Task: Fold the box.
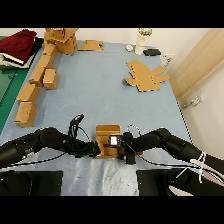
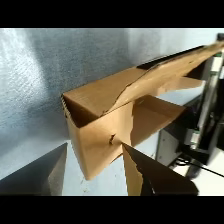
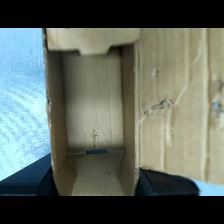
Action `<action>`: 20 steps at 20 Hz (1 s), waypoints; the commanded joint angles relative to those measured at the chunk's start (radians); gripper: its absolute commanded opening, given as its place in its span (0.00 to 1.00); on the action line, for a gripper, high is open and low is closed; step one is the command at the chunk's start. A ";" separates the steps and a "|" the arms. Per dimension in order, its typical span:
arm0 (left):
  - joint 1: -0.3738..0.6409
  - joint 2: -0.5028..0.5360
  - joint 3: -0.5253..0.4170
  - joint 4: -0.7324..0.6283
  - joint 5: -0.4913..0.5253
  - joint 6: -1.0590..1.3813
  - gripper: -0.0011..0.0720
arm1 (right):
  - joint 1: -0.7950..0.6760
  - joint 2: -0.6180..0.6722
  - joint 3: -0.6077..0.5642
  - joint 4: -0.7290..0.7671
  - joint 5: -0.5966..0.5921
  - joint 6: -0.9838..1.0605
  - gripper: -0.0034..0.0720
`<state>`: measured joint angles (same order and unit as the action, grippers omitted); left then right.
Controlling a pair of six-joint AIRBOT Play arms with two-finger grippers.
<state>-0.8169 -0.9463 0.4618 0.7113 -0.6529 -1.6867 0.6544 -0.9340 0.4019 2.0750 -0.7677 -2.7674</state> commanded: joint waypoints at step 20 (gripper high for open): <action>-0.240 -0.261 0.372 0.679 -0.219 -0.664 0.59 | 0.000 0.000 0.000 0.000 0.000 0.000 0.66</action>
<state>-1.0306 -1.1843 0.7948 1.3289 -0.8398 -2.2833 0.6544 -0.9340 0.4019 2.0754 -0.7677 -2.7674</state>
